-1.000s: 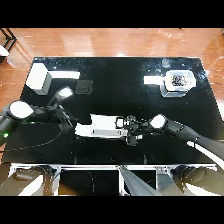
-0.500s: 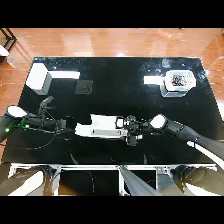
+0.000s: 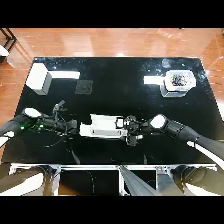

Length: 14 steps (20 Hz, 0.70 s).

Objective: Fold the box and place the chain.

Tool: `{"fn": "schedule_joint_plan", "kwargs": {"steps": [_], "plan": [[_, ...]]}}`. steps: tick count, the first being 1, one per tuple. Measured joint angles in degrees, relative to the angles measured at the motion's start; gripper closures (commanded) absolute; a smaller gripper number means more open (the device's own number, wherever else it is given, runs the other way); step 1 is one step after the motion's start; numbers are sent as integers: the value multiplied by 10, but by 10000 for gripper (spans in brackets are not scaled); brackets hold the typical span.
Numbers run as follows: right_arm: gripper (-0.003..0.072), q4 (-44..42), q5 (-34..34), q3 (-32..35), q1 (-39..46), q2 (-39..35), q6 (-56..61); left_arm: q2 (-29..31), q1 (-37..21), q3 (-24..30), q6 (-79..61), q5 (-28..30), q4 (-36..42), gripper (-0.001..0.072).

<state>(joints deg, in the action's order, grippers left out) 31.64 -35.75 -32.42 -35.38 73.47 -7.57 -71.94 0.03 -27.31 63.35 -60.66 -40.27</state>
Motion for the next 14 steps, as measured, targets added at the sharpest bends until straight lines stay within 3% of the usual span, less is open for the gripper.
{"fn": "schedule_joint_plan", "kwargs": {"steps": [2, 4, 5, 7, 8, 14], "plan": [[430, 0, 0, 0, 0, 0, 0, -1, 3, -6, 1, -4, 1, 662], [430, 0, 0, 0, 0, 0, 0, 3, 3, -17, 3, -23, 1, 561], [430, 0, 0, 0, 0, 0, 0, 7, 3, -24, 2, -32, 1, 459], [430, 0, 0, 0, 0, 0, 0, 14, 2, -39, 3, -49, 0, 175], [430, 0, 0, 0, 0, 0, 0, 17, 3, -46, 3, -57, 0, 133], [430, 0, 0, 0, 0, 0, 0, 25, 14, -68, 3, -95, 10, 141]]}}
